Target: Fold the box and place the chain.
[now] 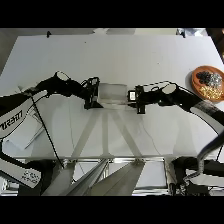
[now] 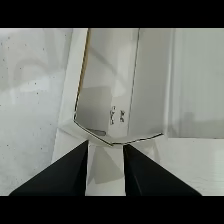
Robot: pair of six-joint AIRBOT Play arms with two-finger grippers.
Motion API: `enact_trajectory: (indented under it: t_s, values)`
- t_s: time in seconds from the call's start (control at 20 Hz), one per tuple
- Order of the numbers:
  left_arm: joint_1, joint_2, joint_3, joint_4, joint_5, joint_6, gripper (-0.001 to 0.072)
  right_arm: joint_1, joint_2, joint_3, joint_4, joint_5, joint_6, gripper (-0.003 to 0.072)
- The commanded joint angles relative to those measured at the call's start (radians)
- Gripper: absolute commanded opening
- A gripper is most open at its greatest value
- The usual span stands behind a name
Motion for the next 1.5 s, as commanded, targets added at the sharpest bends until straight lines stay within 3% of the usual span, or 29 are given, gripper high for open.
enact_trajectory:
  t_s: [0.0,0.05,0.35,0.4,0.55,0.65,0.85,0.95,1.05,1.1,1.25,1.45]
  values:
    - [0.000,0.001,0.000,0.000,0.000,0.000,0.0335,0.001,-0.001,0.000,0.074,0.011,-0.060,0.0200]
    - [0.000,0.001,0.000,0.000,0.000,0.000,0.0335,0.001,-0.001,0.000,0.109,0.011,-0.074,0.0150]
    - [0.000,0.001,0.000,0.000,0.000,0.000,0.0335,0.001,-0.004,0.000,0.189,0.018,-0.082,0.0167]
    - [0.000,0.001,0.000,0.000,0.000,0.000,0.0335,0.001,-0.008,0.000,0.191,0.032,-0.082,0.0220]
    - [0.000,0.001,0.000,0.000,0.000,0.000,0.0335,0.001,-0.028,0.000,0.211,0.065,-0.081,0.0238]
    - [0.000,0.001,0.000,0.000,0.000,0.000,0.0335,0.008,-0.039,0.000,0.211,0.061,-0.080,0.0395]
    - [0.000,0.001,0.000,0.000,0.000,0.000,0.0335,0.011,-0.042,0.000,0.212,0.052,-0.080,0.0405]
    - [0.000,0.001,0.000,0.000,0.000,0.000,0.0335,0.011,-0.040,0.000,0.211,0.051,-0.080,0.0346]
    - [0.000,0.001,0.000,0.000,0.000,0.000,0.0335,0.011,-0.030,0.000,0.203,0.052,-0.080,0.0095]
    - [0.000,0.001,0.000,0.000,0.000,0.000,0.0335,0.011,-0.015,0.000,0.202,0.052,-0.077,0.0009]
    - [0.000,0.001,0.000,0.000,0.000,0.000,0.0335,0.011,0.068,0.000,0.188,0.055,-0.013,0.0011]
    - [0.000,0.001,0.000,0.000,0.000,0.000,0.0335,0.010,0.212,0.000,-0.013,0.056,0.213,0.0011]
